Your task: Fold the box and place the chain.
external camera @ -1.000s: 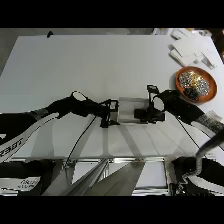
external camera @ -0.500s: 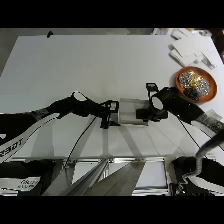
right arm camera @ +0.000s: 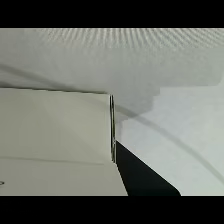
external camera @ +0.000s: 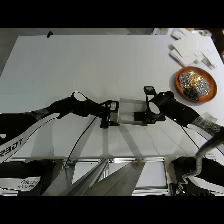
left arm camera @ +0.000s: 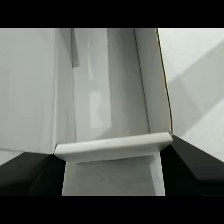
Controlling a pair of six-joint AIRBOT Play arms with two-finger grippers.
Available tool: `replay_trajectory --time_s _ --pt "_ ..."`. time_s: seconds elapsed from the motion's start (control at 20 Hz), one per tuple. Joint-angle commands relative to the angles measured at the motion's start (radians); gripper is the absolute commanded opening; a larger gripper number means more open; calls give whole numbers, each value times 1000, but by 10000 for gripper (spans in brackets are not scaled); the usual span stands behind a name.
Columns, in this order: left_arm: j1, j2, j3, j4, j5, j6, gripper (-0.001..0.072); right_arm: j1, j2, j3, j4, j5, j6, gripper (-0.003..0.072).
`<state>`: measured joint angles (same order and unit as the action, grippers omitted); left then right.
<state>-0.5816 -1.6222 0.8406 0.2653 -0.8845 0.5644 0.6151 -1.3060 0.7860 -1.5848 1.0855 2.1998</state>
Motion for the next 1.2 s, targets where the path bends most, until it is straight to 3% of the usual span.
replay_trajectory --time_s 0.0,0.1,0.15,0.2,0.25,0.6,0.7,0.75,0.8,0.85,0.95,1.15 --pt "0 1 1 -3 -6 3 85 8 -1 -6 3 -29 2 18" --pt "0 1 1 -3 -6 3 85 8 -1 -6 3 -32 1 21" --pt "0 1 1 -3 -6 3 85 8 -1 -6 3 -29 1 109" --pt "0 1 1 -3 -6 3 85 8 0 -6 3 -25 -1 305" --pt "0 1 1 -3 -6 3 85 8 5 -6 3 -18 -2 374" --pt "0 1 1 -3 -10 3 85 8 224 -6 -68 27 -148 372" --pt "0 1 1 -3 -10 3 85 8 330 9 -36 27 -261 451" --pt "0 1 1 -3 -10 3 85 8 376 42 -26 24 -331 453" --pt "0 1 1 -3 -10 3 85 6 408 86 -33 29 -376 396" --pt "0 1 1 -3 -10 3 85 -7 430 137 -54 40 -416 273" --pt "0 1 1 -3 -10 3 85 -79 438 247 -95 56 -470 300" --pt "0 1 1 -3 -10 3 85 -368 378 375 -83 -35 -581 301"
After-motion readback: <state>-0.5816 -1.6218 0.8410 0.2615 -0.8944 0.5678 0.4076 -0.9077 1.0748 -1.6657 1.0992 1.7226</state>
